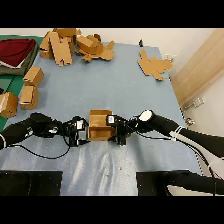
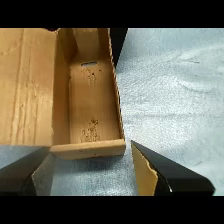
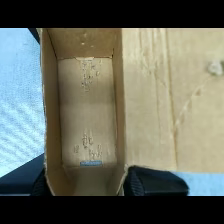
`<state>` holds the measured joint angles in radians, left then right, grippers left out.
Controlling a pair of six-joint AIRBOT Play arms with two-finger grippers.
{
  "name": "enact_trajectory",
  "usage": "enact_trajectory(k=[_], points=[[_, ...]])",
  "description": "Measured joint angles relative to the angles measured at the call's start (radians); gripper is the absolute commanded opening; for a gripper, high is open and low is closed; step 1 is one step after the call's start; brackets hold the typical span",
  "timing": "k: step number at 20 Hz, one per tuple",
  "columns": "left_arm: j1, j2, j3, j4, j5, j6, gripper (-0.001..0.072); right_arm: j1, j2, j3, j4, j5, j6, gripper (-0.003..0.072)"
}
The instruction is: Fold the box.
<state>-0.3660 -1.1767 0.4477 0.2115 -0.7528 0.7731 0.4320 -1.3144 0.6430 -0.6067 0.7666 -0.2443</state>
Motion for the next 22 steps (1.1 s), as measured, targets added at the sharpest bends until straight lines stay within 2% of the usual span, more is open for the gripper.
enact_trajectory(k=[7, 9, 22], points=[[-0.024, 0.000, 0.000, -0.039, 0.067, -0.026, 0.0685, 0.000, 0.000, 0.000, 0.001, -0.001, 0.001, 0.0468], [-0.028, 0.000, 0.000, -0.063, 0.084, -0.030, 0.0521, -0.001, 0.000, 0.000, 0.002, -0.006, 0.002, 0.0468], [-0.049, 0.000, 0.000, -0.033, 0.103, -0.036, 0.0521, -0.002, 0.000, 0.000, 0.000, 0.000, 0.001, 0.0469]])
